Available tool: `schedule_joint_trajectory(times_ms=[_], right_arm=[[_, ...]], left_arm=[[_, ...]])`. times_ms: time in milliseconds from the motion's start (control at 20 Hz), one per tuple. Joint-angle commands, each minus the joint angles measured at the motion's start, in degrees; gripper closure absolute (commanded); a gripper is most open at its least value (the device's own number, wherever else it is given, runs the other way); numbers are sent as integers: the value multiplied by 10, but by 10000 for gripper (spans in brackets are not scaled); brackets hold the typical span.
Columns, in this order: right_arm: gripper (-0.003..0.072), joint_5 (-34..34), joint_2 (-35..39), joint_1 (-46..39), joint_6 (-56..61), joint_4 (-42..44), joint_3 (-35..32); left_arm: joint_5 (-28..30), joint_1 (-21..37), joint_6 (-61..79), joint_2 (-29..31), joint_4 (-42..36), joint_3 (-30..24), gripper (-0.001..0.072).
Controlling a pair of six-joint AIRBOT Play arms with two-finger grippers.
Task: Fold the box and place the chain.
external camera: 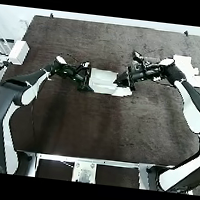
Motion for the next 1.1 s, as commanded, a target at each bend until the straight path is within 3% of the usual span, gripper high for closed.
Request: schedule_joint_trajectory(times_ms=[0, 350, 1050], right_arm=[[678, -93, -7, 18, 46, 14, -2], [679, -278, -31, 18, 142, 12, -2], [678, -247, -43, 18, 165, -29, 5]], left_arm=[[1, 1, 0, 0, -2, 0, 250], [1, 1, 0, 0, -2, 0, 250], [1, 1, 0, 0, -3, 0, 250]])
